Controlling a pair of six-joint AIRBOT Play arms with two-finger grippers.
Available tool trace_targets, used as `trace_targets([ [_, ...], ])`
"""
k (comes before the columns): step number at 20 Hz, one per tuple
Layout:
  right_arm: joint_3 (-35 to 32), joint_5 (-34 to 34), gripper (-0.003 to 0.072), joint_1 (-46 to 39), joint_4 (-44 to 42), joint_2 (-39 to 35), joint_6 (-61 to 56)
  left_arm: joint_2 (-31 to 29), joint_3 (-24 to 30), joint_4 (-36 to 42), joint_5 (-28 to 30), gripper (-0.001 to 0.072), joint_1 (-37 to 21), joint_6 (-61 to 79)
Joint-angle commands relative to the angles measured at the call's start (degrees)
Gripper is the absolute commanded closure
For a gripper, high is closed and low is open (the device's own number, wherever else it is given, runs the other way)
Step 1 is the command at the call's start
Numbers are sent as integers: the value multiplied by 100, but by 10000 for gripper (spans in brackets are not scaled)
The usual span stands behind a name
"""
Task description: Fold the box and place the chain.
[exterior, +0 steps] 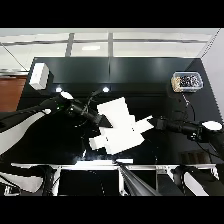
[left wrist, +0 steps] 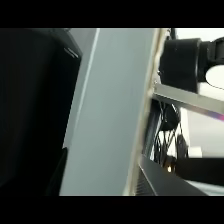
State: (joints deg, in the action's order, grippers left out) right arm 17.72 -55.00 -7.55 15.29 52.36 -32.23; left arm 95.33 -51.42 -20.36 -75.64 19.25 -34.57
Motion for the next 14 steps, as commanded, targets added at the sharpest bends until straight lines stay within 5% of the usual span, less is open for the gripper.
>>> trace_targets([
  [1, -4, -22, 673, 7, -2, -4, -4, 70, -79, -203, -140, 285, -2, 55],
  [7, -4, -22, 673, 7, 216, -4, -7, 70, -79, -339, -133, 478, -42, 57],
  [10, -4, -22, 673, 7, 297, -4, -9, 70, -79, -343, -133, 676, -42, 201],
  [12, 15, -22, 669, 4, 385, -4, -7, 68, -79, -343, -133, 683, -42, 334],
  [13, 72, -26, 517, 4, 612, -4, -31, 59, -83, -372, -155, 684, -42, 330],
  [14, 188, -28, 251, 4, 981, -4, -175, 26, -109, -514, -221, 685, -39, 330],
])
